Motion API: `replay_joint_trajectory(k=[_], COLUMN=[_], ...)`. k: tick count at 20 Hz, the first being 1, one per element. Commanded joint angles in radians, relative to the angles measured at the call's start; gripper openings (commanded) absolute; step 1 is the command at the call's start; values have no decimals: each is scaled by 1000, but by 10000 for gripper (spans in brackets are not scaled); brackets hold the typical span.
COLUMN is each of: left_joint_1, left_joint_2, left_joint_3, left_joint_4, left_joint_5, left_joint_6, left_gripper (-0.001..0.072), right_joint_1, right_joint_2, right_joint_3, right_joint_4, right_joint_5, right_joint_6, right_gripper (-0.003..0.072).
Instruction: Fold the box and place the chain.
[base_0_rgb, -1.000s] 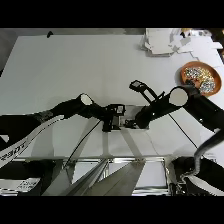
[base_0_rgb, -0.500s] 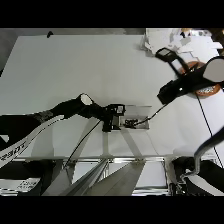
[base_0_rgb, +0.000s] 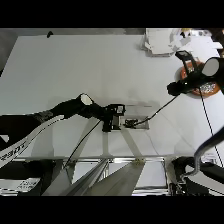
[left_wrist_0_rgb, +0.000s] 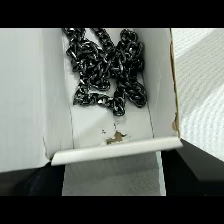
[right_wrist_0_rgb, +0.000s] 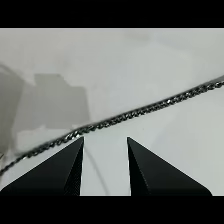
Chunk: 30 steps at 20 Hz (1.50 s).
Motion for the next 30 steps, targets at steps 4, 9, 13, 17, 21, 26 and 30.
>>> replay_joint_trajectory(k=[4,9,13,17,21,26,30], left_joint_1=[0,0,0,0,0,0,0], left_joint_2=[1,1,1,1,1,1,1], left_joint_3=[1,1,1,1,1,1,1], left_joint_4=[0,0,0,0,0,0,0], left_joint_5=[0,0,0,0,0,0,0], left_joint_6=[0,0,0,0,0,0,0], left_gripper=[88,88,88,88,88,88,88], right_joint_1=[-16,-16,-16,-16,-16,-16,-16], right_joint_2=[-124,-145,-148,-191,-237,-244,-164], right_joint_3=[-55,-56,-69,-69,-69,-69,-69], right_joint_4=[-12,-73,-76,-76,-77,-77,-79], right_joint_5=[-51,-63,-103,-122,-112,-93,-80], right_joint_6=[23,71,74,80,100,88,88], right_gripper=[308,297,295,295,282,18,17])
